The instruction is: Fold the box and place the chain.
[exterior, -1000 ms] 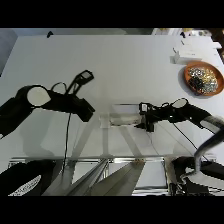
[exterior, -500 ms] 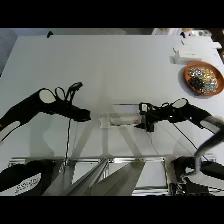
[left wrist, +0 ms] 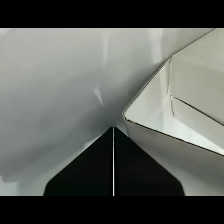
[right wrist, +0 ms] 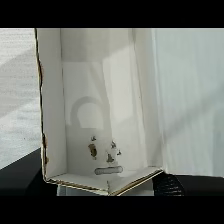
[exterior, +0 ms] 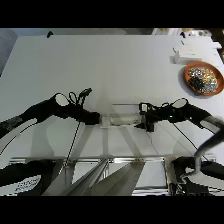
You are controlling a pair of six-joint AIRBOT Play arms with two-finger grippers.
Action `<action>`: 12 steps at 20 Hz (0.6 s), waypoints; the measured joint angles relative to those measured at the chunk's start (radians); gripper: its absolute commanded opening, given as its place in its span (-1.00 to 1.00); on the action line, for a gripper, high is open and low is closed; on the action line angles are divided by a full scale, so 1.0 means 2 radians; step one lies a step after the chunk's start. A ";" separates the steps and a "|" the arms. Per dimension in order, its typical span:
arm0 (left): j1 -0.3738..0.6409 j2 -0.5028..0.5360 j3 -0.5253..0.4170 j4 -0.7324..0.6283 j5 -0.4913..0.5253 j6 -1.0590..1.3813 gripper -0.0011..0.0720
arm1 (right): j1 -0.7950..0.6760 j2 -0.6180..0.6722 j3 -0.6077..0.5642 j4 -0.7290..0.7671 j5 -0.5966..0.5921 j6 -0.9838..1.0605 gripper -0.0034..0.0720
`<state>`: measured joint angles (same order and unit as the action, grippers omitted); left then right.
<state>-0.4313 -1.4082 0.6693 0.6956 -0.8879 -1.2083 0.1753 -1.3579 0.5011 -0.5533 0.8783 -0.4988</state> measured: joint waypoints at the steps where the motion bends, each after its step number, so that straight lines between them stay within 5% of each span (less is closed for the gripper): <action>1: -0.003 0.000 0.000 -0.004 0.003 0.002 -0.96 | 0.000 0.000 0.000 0.000 0.000 0.000 0.10; 6: -0.009 0.022 0.000 -0.023 0.009 0.008 -0.95 | 0.000 0.000 0.000 0.000 0.000 0.000 0.10; 9: -0.017 0.045 0.000 -0.032 0.012 0.010 -0.38 | 0.000 0.000 0.000 0.000 0.000 0.000 0.10; 12: -0.028 0.063 0.000 -0.038 0.016 0.013 -0.40 | 0.000 0.000 0.000 0.000 0.000 0.000 0.10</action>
